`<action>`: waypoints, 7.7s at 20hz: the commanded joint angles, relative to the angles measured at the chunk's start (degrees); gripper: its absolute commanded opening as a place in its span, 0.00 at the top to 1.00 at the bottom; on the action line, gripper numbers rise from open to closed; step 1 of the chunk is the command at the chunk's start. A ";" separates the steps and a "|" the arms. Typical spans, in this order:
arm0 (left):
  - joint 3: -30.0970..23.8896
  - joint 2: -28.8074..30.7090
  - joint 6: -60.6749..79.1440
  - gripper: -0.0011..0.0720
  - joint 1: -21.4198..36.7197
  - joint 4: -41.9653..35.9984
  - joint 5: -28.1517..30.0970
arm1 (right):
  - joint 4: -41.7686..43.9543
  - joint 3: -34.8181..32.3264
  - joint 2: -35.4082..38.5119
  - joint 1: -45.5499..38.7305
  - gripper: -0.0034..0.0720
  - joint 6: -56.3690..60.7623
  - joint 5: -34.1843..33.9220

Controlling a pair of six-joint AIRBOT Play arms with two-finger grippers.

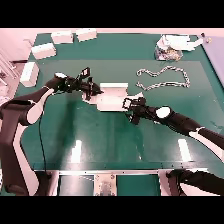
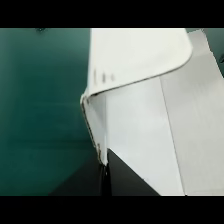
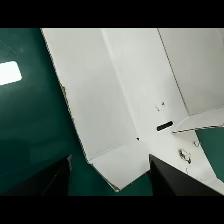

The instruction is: Fold the box and place the chain.

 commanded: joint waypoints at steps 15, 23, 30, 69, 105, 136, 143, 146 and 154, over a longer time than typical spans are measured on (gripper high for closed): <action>-0.02 -0.02 -0.09 0.96 0.02 0.07 -1.11 | 3.85 6.62 -3.10 0.09 0.11 -3.34 -2.97; -0.04 -0.02 -0.09 0.96 0.02 0.11 -1.62 | 4.00 10.73 -5.62 -6.36 0.05 -7.23 7.02; -0.04 -0.02 -0.09 0.96 0.02 0.76 -1.64 | 6.88 16.94 -10.78 -8.96 0.05 -10.84 18.49; -0.04 -0.02 -0.02 0.96 0.02 0.94 -2.45 | 6.21 33.42 -28.52 -16.59 0.05 -18.71 40.61; -0.04 -0.02 0.00 0.96 0.02 0.94 -2.43 | 5.11 38.18 -32.76 -15.98 0.08 -17.84 46.38; -0.02 -0.02 -0.02 0.96 0.02 0.87 -1.79 | 5.16 38.18 -33.09 -15.63 0.17 -17.84 47.17; -0.02 -0.02 -0.02 0.96 0.04 0.81 -1.81 | 5.16 38.18 -33.09 -15.63 0.17 -17.84 47.17; -0.02 -0.02 -0.02 0.96 0.04 0.79 -1.81 | 5.16 38.18 -33.09 -15.63 0.17 -17.84 47.17; -0.02 -0.02 0.00 0.96 0.04 0.24 -1.92 | 5.16 38.18 -33.09 -15.63 0.17 -17.84 47.17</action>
